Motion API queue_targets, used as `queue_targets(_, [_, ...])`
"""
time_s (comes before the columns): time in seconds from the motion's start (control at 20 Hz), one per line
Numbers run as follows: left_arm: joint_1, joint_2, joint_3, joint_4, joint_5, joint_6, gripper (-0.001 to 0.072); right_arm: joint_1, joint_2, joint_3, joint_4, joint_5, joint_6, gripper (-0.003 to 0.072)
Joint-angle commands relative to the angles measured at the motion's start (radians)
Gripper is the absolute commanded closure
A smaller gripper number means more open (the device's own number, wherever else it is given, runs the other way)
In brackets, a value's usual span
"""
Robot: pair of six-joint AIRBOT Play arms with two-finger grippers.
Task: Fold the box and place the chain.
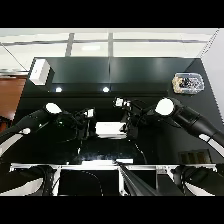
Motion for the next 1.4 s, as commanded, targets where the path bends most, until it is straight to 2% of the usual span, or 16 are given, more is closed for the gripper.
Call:
queue_targets(0.0, [0.0,0.0,0.0,0.0,-0.001,0.002,0.0248,0.003,0.0,-0.001,-0.002,0.005,-0.005,0.027])
queue_targets(0.05, [0.0,0.0,0.0,0.0,-0.001,0.002,0.0248,0.003,0.0,-0.001,-0.003,0.011,-0.005,0.0401])
queue_targets(0.1, [0.0,0.0,0.0,0.0,-0.001,0.002,0.0248,0.003,0.0,-0.002,-0.002,0.014,-0.005,0.0486])
queue_targets(0.55, [0.0,0.0,0.0,0.0,-0.001,0.002,0.0248,0.01,0.0,-0.009,-0.002,0.02,-0.004,0.0478])
queue_targets(0.6, [0.0,0.0,0.0,0.0,-0.002,0.002,0.0248,0.01,0.0,-0.009,-0.002,0.02,-0.004,0.0397])
queue_targets(1.35, [0.0,0.0,0.0,0.0,-0.002,0.002,0.0248,0.01,-0.003,-0.031,0.01,0.024,0.03,0.04])
